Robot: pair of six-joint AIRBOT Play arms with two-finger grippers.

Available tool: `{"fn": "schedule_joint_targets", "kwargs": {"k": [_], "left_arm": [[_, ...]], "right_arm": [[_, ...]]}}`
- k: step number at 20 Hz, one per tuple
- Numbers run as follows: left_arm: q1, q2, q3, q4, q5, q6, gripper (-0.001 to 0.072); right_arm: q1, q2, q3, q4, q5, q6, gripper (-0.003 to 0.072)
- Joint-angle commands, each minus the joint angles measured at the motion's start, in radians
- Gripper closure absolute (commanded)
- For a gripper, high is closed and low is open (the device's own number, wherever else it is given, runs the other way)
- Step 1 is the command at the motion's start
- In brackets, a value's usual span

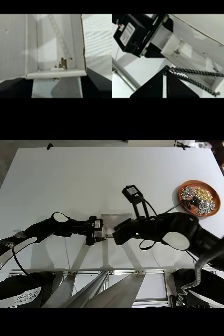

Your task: Fold the box and place the chain.

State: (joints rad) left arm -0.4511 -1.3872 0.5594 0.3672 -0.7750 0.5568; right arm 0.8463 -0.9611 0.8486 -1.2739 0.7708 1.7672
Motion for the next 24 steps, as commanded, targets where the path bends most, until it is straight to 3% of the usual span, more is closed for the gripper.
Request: {"fn": "schedule_joint_targets", "kwargs": {"k": [1,4,20,22,24], "left_arm": [[0.001,0.001,0.000,0.000,0.000,0.000,0.0456],[0.001,0.001,0.000,0.000,0.000,0.000,0.0456],[0.001,0.001,0.000,0.000,0.000,0.000,0.0456],[0.001,0.001,0.000,0.000,0.000,0.000,0.0456],[0.001,0.001,0.000,0.000,0.000,0.000,0.0456]], "right_arm": [[0.052,-0.078,0.000,0.014,-0.129,0.017,0.0679],[0.076,-0.137,0.000,0.049,-0.200,0.017,0.0679],[0.078,-0.333,-0.001,-0.093,-0.180,0.203,0.0672],[0.078,-0.333,-0.001,-0.108,-0.180,0.204,0.0537],[0.078,-0.332,-0.001,-0.111,-0.180,0.203,0.0509]]}}
